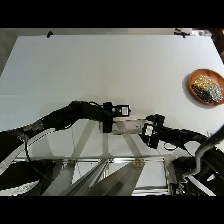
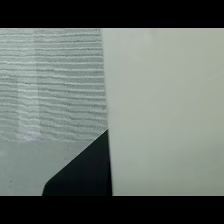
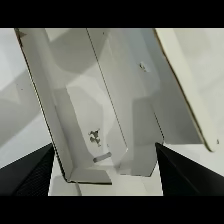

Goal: Fold the box and place the chain.

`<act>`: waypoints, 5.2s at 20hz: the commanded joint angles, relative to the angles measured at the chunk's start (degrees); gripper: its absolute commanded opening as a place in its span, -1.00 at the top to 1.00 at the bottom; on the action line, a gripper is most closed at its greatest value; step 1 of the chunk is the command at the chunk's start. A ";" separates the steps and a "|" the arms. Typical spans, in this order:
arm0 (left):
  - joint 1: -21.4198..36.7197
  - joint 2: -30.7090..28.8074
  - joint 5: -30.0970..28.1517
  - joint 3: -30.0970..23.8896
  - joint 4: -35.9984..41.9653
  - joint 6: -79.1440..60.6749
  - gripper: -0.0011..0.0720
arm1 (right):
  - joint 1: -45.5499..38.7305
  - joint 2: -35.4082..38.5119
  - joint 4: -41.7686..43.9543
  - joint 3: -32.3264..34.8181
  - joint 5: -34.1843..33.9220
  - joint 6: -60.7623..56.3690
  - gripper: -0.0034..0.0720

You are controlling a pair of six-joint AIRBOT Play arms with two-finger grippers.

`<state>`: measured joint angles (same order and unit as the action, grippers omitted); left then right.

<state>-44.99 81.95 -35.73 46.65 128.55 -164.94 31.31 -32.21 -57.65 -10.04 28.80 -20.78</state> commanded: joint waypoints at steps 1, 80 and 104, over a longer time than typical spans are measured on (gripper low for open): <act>-0.04 0.00 -0.04 0.02 0.00 -0.02 0.93 | -1.09 -0.37 2.89 -0.07 -0.11 3.52 -0.91; -0.04 0.00 -0.04 0.02 -0.02 -0.02 0.93 | -15.96 -22.73 37.11 -1.64 11.28 50.38 -0.80; -0.04 0.00 -0.04 0.02 -0.02 -0.02 0.93 | -18.58 -27.10 37.11 -1.86 9.33 52.78 -0.05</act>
<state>-45.01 81.95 -35.62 46.61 128.55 -164.97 13.19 -59.31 -20.60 -11.88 38.87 32.18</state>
